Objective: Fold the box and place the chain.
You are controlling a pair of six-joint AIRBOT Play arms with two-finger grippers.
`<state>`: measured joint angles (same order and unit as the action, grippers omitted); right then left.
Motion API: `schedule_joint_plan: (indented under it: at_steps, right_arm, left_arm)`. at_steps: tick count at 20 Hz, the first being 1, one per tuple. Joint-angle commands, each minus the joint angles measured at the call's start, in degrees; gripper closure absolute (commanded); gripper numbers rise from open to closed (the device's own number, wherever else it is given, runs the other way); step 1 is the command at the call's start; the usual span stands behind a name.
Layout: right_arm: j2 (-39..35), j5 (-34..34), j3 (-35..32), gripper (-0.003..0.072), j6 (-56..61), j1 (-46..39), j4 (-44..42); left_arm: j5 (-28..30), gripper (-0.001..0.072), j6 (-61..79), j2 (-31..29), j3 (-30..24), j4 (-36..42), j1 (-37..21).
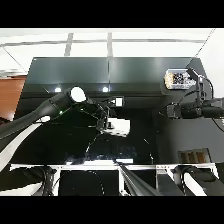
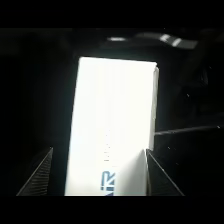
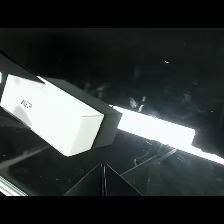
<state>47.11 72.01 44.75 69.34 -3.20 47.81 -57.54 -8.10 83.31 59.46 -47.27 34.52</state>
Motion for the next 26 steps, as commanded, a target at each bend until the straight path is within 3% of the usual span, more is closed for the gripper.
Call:
schedule_joint_plan:
  at_steps: [1, 11, 15, 18, 22, 23, 24, 25, 26]
  right_arm:
    - [-0.04, -0.33, -0.13, 0.067, -0.35, 0.0, -0.2]
    - [-0.04, -0.83, -0.13, 0.067, -0.35, 0.0, -0.17]
    - [-0.04, -1.79, -0.13, 0.067, -0.35, 0.0, -0.2]
    - [-0.04, -1.84, -0.15, 0.067, -0.35, 0.0, -0.17]
    - [-0.04, -2.71, -0.15, 0.067, -0.33, 0.0, -0.02]
    - [-0.04, -2.43, -0.15, 0.067, -0.35, 0.0, 0.0]
    - [-0.04, -2.14, -0.15, 0.067, -0.35, 0.0, 0.0]
    - [-0.04, -1.97, -0.15, 0.067, -0.35, 0.0, 0.0]
    - [-0.04, -1.99, -0.15, 0.067, -0.35, 0.0, 0.0]
  left_arm:
    - [-2.71, -0.0003, -1.44, 1.64, 1.42, -1.75, 0.31]
    - [-2.93, -0.0003, -1.2, 1.68, 1.51, -2.6, 1.18]
    - [-0.7, -0.0003, -1.2, 3.15, 1.4, -8.63, 3.32]
    - [2.34, -0.0003, -9.49, 3.98, 0.15, -9.29, 3.65]
    - [2.01, -0.0001, -14.62, 3.96, -0.94, -9.2, 3.63]
    - [1.62, 0.0065, -17.55, 3.87, -0.83, -9.29, 3.56]
    - [0.87, 0.0318, -19.69, 3.43, -0.83, -9.4, 3.34]
    - [-0.31, 0.0455, -19.8, 2.73, -0.83, -9.44, 2.69]
    - [-1.36, 0.0455, -19.82, 1.9, -0.83, -9.44, 1.75]
